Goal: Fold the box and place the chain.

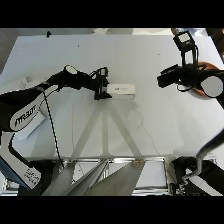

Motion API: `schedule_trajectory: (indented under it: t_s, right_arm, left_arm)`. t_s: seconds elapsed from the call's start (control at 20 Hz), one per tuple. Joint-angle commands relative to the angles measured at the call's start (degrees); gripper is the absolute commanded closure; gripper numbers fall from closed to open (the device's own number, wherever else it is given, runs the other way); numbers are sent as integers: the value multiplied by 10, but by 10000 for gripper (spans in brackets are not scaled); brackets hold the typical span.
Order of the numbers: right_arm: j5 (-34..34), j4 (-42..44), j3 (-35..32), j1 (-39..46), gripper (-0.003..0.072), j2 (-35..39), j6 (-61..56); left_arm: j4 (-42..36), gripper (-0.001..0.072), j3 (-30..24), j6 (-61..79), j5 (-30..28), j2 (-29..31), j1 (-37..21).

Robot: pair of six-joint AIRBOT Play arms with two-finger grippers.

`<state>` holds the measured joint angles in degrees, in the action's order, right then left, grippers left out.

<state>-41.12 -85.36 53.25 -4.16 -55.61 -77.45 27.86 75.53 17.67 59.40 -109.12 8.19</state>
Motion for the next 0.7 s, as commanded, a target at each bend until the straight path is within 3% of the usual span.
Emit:
schedule_trajectory:
  t_s: [0.0,0.15,0.4,0.5,0.65]
  right_arm:
    - [0,-10,0,0,673,1,-5]
    - [0,-10,0,0,673,1,-5]
    - [0,-10,0,0,673,1,-5]
    - [0,-10,0,0,673,1,-5]
    - [0,-10,0,0,673,1,-5]
  left_arm:
    - [-3,698,0,0,24,3,1]
    - [-14,701,0,-56,36,31,2]
    - [-16,703,0,-107,5,125,0]
    - [-6,703,0,-142,-63,174,0]
    - [18,703,0,-214,-210,241,-6]
